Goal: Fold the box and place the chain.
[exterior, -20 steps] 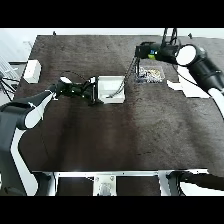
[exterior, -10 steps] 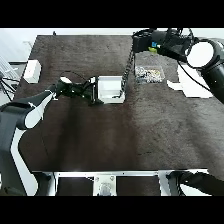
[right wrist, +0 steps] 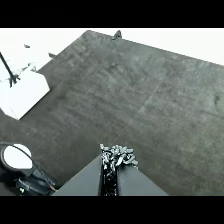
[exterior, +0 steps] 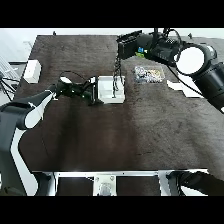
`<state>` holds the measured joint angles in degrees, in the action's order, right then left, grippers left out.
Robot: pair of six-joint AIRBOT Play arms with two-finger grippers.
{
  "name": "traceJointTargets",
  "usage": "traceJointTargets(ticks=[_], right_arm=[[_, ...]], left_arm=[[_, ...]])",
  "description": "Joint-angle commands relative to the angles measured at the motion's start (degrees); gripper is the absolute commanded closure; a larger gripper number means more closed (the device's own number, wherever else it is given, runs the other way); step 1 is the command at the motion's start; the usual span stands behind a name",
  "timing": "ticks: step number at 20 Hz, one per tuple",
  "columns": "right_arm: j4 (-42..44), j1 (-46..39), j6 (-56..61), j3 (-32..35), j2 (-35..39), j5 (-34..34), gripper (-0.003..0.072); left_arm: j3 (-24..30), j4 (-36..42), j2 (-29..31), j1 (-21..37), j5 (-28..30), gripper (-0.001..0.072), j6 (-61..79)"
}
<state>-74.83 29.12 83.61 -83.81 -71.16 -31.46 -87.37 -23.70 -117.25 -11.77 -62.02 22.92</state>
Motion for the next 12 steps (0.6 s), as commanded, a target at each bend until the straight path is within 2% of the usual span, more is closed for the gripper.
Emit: traceJointTargets(ticks=[1, 5, 12], right_arm=[[0.44, 0.72, 0.61, 0.92, -1.29, 0.11, 0.0690], [1.11, 1.18, 1.88, 3.91, -5.14, 0.28, 0.0690], [4.37, 1.18, 2.29, 11.58, -16.15, 1.05, 0.0689]], left_arm=[[0.02, -0.02, -0.02, 0.04, 0.04, 0.0359, 0.00], [0.02, -0.02, -0.02, 0.04, 0.02, 0.0359, 0.00], [0.02, -0.02, -0.02, 0.04, 0.04, 0.0359, 0.00]])
